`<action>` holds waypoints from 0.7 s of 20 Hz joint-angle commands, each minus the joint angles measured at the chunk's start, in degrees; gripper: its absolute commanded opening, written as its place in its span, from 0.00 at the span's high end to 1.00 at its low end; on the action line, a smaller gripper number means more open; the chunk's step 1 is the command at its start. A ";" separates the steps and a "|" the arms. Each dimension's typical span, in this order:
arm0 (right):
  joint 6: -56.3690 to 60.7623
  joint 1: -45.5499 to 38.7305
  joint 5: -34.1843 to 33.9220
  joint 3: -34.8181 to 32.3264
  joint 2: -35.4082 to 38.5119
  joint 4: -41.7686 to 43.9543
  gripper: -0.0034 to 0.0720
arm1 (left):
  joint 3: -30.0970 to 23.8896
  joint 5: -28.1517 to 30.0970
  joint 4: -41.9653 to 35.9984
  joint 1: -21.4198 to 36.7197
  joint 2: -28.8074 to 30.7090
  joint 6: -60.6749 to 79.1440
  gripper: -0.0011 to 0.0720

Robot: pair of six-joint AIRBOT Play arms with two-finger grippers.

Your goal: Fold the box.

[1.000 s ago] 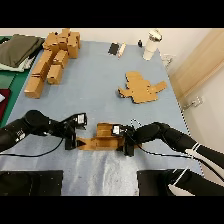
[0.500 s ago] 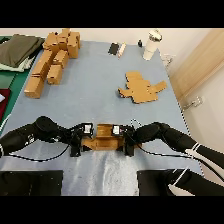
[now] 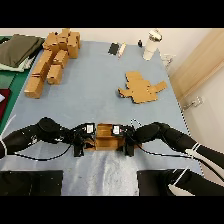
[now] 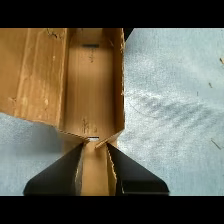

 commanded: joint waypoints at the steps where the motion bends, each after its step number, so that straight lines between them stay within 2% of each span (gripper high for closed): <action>1: 0.02 0.02 0.00 0.04 -0.04 0.00 0.29 | 0.00 1.64 -0.98 -1.60 -1.16 0.24 0.85; 2: 0.02 0.00 0.00 0.04 -0.04 0.00 0.29 | 0.00 1.97 -1.53 -2.03 -1.16 0.83 0.87; 7: 0.02 0.02 0.00 0.04 -0.04 -0.07 0.29 | 0.00 5.73 -6.34 -4.26 -1.40 5.62 0.87; 14: 0.02 0.02 0.00 0.04 -0.04 -0.13 0.29 | 0.00 5.66 -8.76 -4.94 -1.95 7.78 0.87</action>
